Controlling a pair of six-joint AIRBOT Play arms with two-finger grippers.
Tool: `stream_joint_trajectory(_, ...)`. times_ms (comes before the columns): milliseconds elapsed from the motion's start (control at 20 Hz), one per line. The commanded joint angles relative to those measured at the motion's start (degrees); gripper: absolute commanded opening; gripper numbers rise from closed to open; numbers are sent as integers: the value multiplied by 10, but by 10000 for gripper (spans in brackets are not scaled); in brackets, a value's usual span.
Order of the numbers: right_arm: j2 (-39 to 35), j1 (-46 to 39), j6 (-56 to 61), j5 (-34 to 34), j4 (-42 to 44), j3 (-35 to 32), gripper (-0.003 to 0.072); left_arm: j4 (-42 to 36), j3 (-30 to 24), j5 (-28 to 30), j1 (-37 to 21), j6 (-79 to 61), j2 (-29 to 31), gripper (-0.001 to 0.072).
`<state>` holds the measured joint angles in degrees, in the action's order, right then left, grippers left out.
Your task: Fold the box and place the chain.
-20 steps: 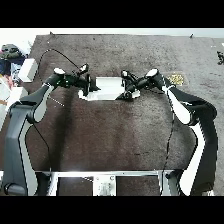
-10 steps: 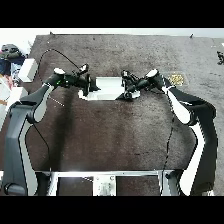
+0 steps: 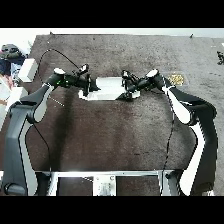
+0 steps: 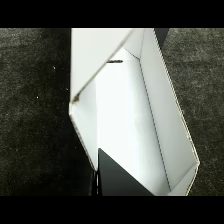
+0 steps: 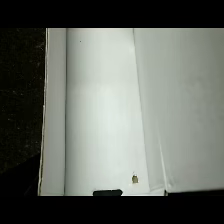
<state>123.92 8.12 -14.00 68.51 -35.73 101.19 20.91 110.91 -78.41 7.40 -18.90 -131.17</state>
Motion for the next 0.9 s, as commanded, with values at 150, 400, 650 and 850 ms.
stream_joint_trajectory(150,0,0,0,-3,0,0,467,0,0,0,0,0,0,13)
stream_joint_trajectory(400,0,0,0,-3,0,0,467,-3,0,-2,0,0,0,13)
stream_joint_trajectory(650,0,0,0,-3,0,0,467,-23,0,0,0,0,0,13)
stream_joint_trajectory(850,0,0,0,-3,0,0,467,-23,0,0,0,0,0,13)
